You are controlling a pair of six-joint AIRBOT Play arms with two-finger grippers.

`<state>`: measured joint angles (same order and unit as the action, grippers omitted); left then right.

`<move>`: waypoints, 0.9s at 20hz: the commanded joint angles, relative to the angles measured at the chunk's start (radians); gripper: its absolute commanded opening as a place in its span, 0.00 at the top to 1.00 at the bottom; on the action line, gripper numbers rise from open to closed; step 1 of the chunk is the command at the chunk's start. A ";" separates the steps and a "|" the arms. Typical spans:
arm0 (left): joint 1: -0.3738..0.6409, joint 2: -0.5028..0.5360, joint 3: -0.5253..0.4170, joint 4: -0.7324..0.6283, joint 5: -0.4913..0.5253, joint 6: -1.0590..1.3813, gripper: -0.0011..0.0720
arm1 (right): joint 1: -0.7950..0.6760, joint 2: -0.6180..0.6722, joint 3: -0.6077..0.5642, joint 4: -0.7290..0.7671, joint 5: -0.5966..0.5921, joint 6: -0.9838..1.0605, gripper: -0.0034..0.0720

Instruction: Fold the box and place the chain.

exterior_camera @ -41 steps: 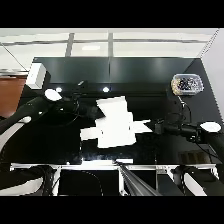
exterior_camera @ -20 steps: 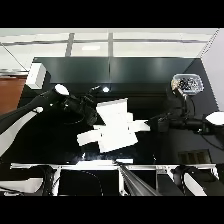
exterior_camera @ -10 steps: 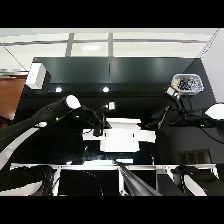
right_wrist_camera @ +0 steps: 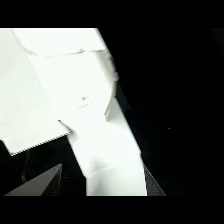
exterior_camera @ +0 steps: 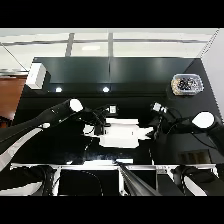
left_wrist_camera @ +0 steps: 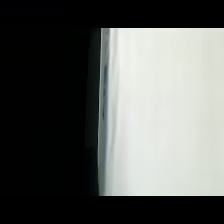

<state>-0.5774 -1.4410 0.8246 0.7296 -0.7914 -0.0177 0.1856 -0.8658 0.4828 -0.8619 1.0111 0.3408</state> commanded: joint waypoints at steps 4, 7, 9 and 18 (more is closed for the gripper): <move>0.000 -0.009 -0.001 0.029 -0.005 0.003 0.95 | 0.114 0.000 -0.087 -0.010 -0.099 -0.041 0.17; 0.000 -0.009 -0.001 0.029 -0.005 0.003 0.95 | 0.171 0.000 -0.106 -0.004 -0.119 -0.101 0.17; 0.000 -0.009 -0.001 0.029 -0.005 0.003 0.95 | 0.219 0.000 -0.116 -0.003 -0.127 -0.114 0.17; 0.000 -0.009 -0.001 0.029 -0.006 0.003 0.95 | 0.421 -0.039 -0.124 0.115 -0.430 -0.114 0.17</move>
